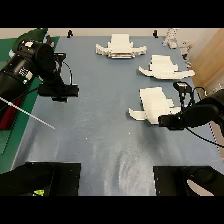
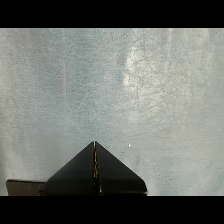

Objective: Fold the box.

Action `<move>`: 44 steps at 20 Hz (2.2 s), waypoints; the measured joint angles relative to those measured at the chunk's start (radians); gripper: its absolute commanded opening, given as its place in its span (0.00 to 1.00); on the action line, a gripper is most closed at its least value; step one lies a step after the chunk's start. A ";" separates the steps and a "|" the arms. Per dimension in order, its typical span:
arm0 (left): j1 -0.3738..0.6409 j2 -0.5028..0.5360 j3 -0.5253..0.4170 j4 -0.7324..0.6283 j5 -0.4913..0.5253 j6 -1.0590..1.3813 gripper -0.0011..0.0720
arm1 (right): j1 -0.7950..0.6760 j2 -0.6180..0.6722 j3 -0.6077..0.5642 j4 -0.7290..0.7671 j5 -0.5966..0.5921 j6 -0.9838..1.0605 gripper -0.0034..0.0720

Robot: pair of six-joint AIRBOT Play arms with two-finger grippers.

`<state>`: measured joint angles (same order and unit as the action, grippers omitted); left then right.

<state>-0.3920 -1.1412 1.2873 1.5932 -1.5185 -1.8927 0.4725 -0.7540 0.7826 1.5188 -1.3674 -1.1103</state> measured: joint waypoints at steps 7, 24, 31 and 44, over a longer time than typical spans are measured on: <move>0.000 0.000 0.000 0.000 0.000 0.000 0.03 | -0.005 0.004 -0.008 0.000 0.021 0.009 0.38; 0.000 0.000 0.000 0.000 0.064 0.000 0.03 | -0.992 -0.588 0.415 0.272 -0.074 -0.595 0.59; 0.000 0.000 0.000 -0.005 0.107 -0.003 0.03 | -1.106 -0.852 0.555 0.487 -0.087 -0.887 0.59; 0.000 0.000 0.000 -0.036 0.121 -0.008 0.03 | -1.062 -1.002 0.603 0.591 -0.146 -1.078 0.45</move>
<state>-0.3920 -1.1412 1.2873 1.5574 -1.3972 -1.9003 -0.5896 -1.7557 1.3857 2.1094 -1.5139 -2.1883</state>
